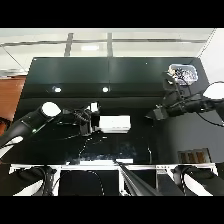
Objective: Fold the box and place the chain.
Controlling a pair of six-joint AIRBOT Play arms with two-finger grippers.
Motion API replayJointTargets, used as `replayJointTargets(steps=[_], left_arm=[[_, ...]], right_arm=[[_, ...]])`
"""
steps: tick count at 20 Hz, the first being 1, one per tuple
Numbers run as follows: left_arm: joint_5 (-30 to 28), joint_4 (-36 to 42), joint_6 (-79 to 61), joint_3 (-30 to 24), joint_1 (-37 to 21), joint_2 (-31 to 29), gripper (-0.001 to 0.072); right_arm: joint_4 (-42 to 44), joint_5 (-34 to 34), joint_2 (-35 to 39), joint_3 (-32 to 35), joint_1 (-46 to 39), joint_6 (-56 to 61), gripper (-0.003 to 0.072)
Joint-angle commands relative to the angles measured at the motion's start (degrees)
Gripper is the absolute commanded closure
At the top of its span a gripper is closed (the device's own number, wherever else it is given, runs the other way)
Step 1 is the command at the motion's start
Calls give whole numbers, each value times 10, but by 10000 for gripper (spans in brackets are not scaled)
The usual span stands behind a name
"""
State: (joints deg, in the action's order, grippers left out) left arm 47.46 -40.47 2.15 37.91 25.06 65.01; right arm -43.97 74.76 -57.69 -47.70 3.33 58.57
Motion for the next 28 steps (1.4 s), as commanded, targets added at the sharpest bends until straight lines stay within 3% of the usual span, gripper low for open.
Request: replayJointTargets(steps=[1,3,5,8,11,16,28], left_arm=[[56,-7,95,34,10,-34,-1],[34,-4,118,71,39,-16,2],[32,-11,139,118,66,39,2],[32,-13,141,189,85,141,2],[50,-17,177,226,85,195,2],[111,-42,186,232,93,209,2],[132,-96,202,235,115,209,2]], right_arm=[[-28,-5,22,0,-22,9,659],[-29,-45,22,0,-21,8,659],[-31,-66,22,0,-21,8,658],[-32,-66,22,0,-21,8,659],[-38,-64,22,0,-21,8,658],[-60,-74,22,0,-21,8,658],[-60,-80,22,0,-21,10,658]])
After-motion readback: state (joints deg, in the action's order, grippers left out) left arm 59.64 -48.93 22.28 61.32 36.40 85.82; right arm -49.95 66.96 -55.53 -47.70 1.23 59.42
